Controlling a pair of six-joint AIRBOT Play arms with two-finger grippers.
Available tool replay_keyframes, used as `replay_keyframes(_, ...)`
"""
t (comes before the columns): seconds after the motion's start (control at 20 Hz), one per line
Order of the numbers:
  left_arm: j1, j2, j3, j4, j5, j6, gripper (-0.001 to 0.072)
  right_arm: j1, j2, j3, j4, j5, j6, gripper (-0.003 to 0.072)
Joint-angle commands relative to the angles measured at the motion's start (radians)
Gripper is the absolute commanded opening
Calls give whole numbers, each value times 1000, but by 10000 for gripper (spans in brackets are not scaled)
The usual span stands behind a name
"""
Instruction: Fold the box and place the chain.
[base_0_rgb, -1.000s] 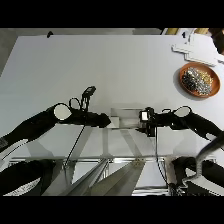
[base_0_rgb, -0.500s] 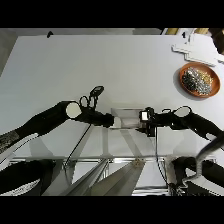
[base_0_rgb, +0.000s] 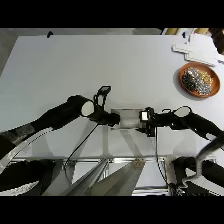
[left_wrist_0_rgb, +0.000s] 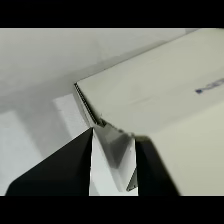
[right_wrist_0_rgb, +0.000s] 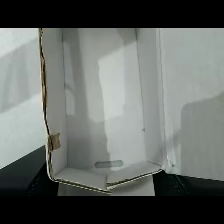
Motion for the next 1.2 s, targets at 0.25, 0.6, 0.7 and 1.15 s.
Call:
replay_keyframes(0.25,-114,-239,335,267,-359,-400,264,0,0,0,0,0,0,322)
replay_keyframes(0.6,-134,-286,351,262,-377,-562,170,0,0,0,0,0,0,322)
replay_keyframes(0.7,-134,-286,351,254,-369,-564,129,0,0,0,0,0,0,322)
replay_keyframes(1.15,-126,-291,351,245,-371,-555,154,0,0,0,0,0,0,322)
